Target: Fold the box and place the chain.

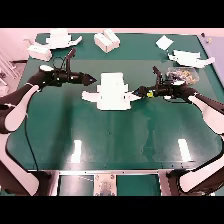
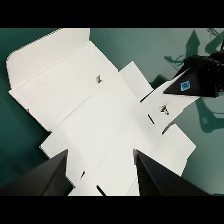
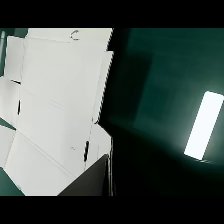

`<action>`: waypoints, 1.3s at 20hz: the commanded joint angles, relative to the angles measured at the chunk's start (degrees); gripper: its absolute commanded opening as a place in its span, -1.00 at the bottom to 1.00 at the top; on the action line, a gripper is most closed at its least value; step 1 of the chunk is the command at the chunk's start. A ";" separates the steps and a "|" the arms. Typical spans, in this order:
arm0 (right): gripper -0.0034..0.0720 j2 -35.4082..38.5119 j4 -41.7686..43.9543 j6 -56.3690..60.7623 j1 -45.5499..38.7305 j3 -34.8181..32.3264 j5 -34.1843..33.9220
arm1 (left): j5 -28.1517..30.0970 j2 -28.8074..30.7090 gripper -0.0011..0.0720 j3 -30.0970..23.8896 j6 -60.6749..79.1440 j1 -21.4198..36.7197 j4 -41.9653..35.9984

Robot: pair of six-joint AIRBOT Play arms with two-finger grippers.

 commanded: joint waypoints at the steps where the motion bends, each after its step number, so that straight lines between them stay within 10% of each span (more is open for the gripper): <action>1: -0.90 -0.02 0.02 -0.02 0.00 0.04 0.04 | -4.11 -5.66 0.39 8.17 -11.41 0.04 7.39; 26: -0.90 -0.02 0.00 -1.11 0.04 0.04 0.09 | -5.53 -16.50 0.39 16.74 -18.58 -3.72 4.37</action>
